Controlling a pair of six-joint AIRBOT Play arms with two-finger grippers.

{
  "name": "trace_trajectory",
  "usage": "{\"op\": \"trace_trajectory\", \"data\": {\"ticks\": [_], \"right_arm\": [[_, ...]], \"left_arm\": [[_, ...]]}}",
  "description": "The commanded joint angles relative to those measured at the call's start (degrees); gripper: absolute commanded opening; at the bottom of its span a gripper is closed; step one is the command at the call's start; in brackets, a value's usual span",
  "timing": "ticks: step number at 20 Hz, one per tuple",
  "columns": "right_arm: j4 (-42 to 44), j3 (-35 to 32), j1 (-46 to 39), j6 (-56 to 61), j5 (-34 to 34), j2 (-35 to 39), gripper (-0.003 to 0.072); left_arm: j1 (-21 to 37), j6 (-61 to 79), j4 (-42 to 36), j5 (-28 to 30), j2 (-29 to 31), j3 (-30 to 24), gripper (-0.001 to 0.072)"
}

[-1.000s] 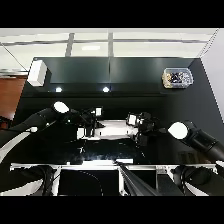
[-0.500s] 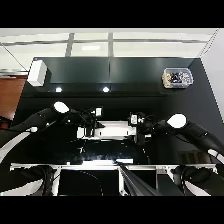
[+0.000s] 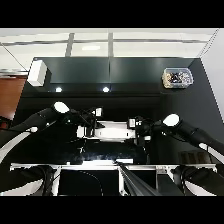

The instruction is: Fold the box and place the chain.

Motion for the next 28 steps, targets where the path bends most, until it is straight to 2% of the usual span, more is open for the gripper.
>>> {"op": "trace_trajectory", "data": {"ticks": [1,10,12,28], "right_arm": [[-0.09,0.00,-0.04,-0.04,-1.16,-0.63,0.0618],[-6.40,0.00,2.78,4.98,-4.70,-1.01,0.0618],[-6.36,0.02,2.95,6.62,-6.45,-1.01,0.0618],[-7.89,0.02,4.13,7.34,-7.30,-1.25,0.0618]], "left_arm": [[0.02,-0.04,-0.02,-0.02,-0.02,0.00,0.0028],[0.02,-0.04,-0.02,0.00,-0.02,0.00,0.0029],[0.02,-0.04,-0.02,0.00,-0.02,0.00,0.0028],[0.02,-0.04,-0.02,0.15,-0.02,0.00,0.0028]]}}
